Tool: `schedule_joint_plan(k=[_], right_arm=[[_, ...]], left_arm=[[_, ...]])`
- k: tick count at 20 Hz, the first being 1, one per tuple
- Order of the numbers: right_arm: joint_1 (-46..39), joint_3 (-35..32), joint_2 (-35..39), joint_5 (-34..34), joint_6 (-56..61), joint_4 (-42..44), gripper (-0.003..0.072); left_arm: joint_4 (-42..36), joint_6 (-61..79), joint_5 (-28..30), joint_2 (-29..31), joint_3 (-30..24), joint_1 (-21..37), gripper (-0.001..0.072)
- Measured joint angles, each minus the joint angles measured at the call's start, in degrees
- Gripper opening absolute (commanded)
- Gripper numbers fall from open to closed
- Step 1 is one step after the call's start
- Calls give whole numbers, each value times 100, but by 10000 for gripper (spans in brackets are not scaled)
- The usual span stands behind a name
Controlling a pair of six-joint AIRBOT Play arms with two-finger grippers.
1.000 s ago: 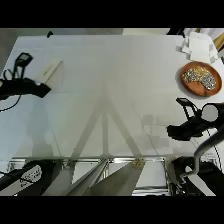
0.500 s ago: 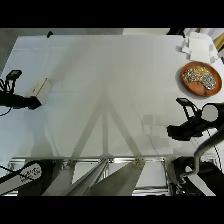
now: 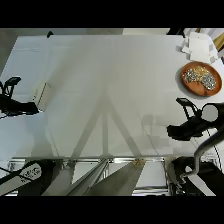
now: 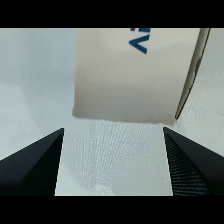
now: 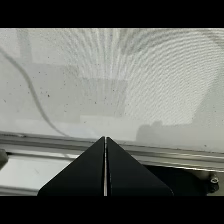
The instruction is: Fold the box and place the chain.
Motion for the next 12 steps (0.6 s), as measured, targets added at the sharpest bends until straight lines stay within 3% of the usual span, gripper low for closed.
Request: schedule_joint_plan(k=[4, 6, 9, 11, 12], right_arm=[[0, 0, 0, -2, 0, 0, 16], [0, 0, 0, -2, 0, 0, 16], [0, 0, 0, 0, 0, 0, 16], [0, 0, 0, -2, 0, 0, 16], [0, 0, 0, 0, 0, 0, 16]], left_arm=[[-76, -149, -173, 649, 0, 0, 662], [-302, -275, -267, 1001, 0, -2, 361], [-772, -656, -544, 1416, 0, -11, 269], [-979, -785, -745, 1580, 0, -107, 58], [-1029, -804, -855, 1635, 0, -208, 56]])
